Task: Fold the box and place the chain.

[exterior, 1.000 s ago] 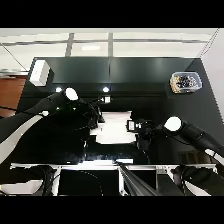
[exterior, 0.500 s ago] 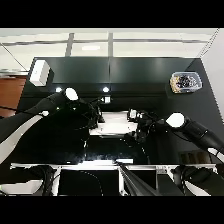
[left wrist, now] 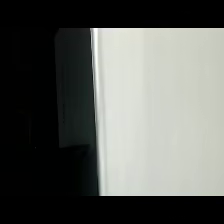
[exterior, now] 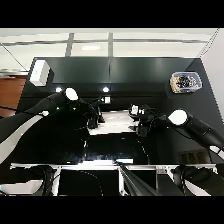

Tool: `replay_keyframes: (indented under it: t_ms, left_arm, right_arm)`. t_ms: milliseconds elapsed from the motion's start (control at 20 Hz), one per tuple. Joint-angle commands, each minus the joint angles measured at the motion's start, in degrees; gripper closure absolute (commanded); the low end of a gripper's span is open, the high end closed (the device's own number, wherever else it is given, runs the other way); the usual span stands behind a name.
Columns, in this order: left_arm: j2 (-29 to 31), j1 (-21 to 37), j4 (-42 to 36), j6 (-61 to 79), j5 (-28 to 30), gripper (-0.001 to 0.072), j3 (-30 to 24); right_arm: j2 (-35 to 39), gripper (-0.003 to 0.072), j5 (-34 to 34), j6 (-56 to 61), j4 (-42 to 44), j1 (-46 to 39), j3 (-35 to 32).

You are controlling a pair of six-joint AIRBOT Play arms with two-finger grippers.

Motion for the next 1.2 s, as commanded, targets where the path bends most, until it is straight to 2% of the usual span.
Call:
replay_keyframes:
  t_ms: [0, 450, 950, 1150]
  left_arm:
    - [0.0, 0.0, 0.0, 0.1, -0.1, 0.0685, 0.0]
    - [1.1, -1.8, 0.0, 4.6, 1.8, 0.0688, 0.0]
    - [2.1, -2.7, 3.2, 6.0, 3.7, 0.0689, 0.0]
    - [2.1, -3.1, 3.9, 6.0, 6.4, 0.0689, 0.0]
  right_arm:
    - [0.0, 0.0067, -0.1, -0.2, -0.2, -0.9, 0.2]
    - [-1.5, 0.0068, 7.0, -4.1, 5.0, -4.9, 0.4]
    - [-2.0, 0.0067, 7.6, -8.3, 6.5, -4.9, 0.4]
    - [-4.6, 0.0068, 9.5, -11.7, 11.3, -4.1, 0.3]
